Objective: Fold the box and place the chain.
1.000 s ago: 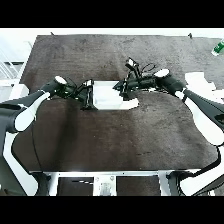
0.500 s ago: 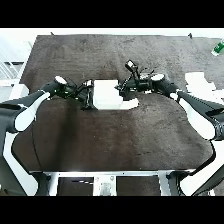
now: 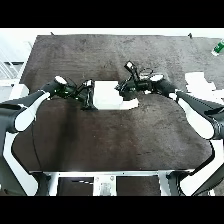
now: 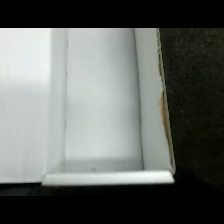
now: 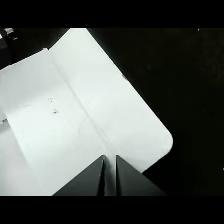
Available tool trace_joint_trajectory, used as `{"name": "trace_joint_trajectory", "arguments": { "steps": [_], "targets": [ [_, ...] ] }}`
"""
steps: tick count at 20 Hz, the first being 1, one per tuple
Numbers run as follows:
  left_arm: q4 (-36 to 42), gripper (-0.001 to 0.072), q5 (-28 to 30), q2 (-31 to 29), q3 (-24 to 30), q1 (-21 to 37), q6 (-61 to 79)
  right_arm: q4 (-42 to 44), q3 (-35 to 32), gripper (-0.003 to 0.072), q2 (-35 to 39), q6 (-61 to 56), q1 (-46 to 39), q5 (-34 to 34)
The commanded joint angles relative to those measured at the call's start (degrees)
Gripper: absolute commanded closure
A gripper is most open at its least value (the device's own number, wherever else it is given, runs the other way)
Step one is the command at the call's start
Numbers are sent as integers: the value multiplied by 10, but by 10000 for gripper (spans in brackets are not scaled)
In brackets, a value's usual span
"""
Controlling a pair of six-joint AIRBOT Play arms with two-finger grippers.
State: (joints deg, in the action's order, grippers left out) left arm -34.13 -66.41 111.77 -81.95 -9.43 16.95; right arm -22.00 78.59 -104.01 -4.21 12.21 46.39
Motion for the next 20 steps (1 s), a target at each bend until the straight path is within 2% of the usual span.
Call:
{"name": "trace_joint_trajectory", "arguments": {
  "steps": [1, 2, 5, 7, 8, 9, 10, 20],
  "targets": [
    [0, 222, 0, 0, -1, 1, 0, -39, 2, 588, 49, 1, -2, 37],
    [0, 222, 0, 0, -1, 1, 0, -73, 0, 584, 71, -3, -2, 49],
    [0, 222, 0, 0, -1, 1, 0, -200, -15, 242, 128, -40, -6, 67],
    [0, 222, 0, 0, -1, 1, 0, -280, -19, 213, 136, -43, -9, 110],
    [0, 222, 0, 0, -1, 1, 0, -315, -25, 119, 135, -42, -9, 121],
    [0, 222, 0, 0, -1, 1, 0, -351, -36, 110, 135, -28, -5, 118],
    [0, 222, 0, 0, -1, 1, 0, -379, -48, 69, 133, -13, 0, 105],
    [0, 222, 0, 0, -1, 1, 0, -365, -61, 69, 91, 6, 28, 61]
  ]
}}
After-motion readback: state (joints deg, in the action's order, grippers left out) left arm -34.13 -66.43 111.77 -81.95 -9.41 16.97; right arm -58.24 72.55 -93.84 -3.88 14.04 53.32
